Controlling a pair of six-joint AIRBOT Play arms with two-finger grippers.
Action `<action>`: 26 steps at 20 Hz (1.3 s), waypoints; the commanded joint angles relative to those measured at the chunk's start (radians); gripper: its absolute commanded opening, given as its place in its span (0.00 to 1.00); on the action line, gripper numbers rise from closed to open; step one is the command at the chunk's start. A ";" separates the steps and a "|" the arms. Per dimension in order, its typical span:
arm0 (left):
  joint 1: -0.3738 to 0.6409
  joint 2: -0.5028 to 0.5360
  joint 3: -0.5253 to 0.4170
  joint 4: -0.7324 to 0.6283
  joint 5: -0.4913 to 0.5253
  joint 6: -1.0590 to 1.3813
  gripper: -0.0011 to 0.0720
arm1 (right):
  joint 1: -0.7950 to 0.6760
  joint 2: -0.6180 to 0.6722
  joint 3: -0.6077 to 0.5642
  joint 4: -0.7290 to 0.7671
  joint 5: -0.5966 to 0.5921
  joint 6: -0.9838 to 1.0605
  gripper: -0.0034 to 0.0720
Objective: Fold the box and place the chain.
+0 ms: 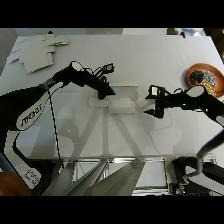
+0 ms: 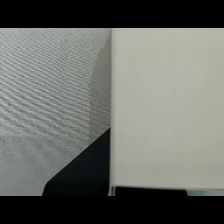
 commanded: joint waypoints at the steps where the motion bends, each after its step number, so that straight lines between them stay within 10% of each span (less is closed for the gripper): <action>1: 0.000 -0.001 0.000 0.000 0.000 0.000 0.03 | 0.023 -0.015 -0.049 0.052 -0.097 -0.090 0.96; 12: 0.000 -0.001 0.000 0.000 0.000 0.000 0.03 | 0.079 -0.097 -0.049 0.340 -0.180 -0.134 0.96; 26: 0.000 -0.001 0.000 0.000 0.000 0.000 0.03 | 0.041 -0.098 0.006 0.283 -0.148 -0.051 0.96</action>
